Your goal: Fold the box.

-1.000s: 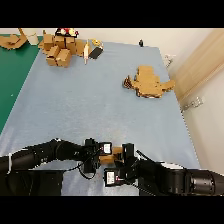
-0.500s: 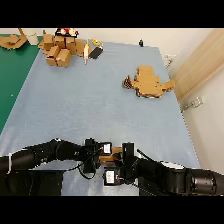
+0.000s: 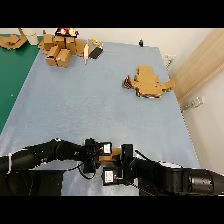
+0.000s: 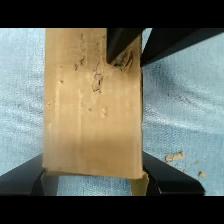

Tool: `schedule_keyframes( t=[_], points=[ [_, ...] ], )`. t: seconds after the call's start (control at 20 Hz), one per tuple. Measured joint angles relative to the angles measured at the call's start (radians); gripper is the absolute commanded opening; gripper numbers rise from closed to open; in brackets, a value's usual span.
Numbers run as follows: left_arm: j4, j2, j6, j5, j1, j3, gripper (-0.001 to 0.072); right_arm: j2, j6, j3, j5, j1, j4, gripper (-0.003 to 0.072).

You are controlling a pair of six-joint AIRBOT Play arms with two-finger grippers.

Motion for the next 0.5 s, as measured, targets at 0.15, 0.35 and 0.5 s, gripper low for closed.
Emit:
schedule_keyframes(
  t=[0.15,0.35,0.5],
  points=[
    [0.0,0.0,0.0,0.0,0.0,0.0,0.0371,-0.004,0.0,0.0,0.004,0.0,0.02,0.0172],
    [0.0,0.0,0.0,0.0,0.0,0.0,0.0371,-0.013,0.0,-0.003,0.004,0.0,0.043,0.0172],
    [0.0,0.0,0.0,0.0,0.0,0.0,0.0371,-0.017,0.0,0.0,0.001,0.0,0.046,0.0234]
  ],
)
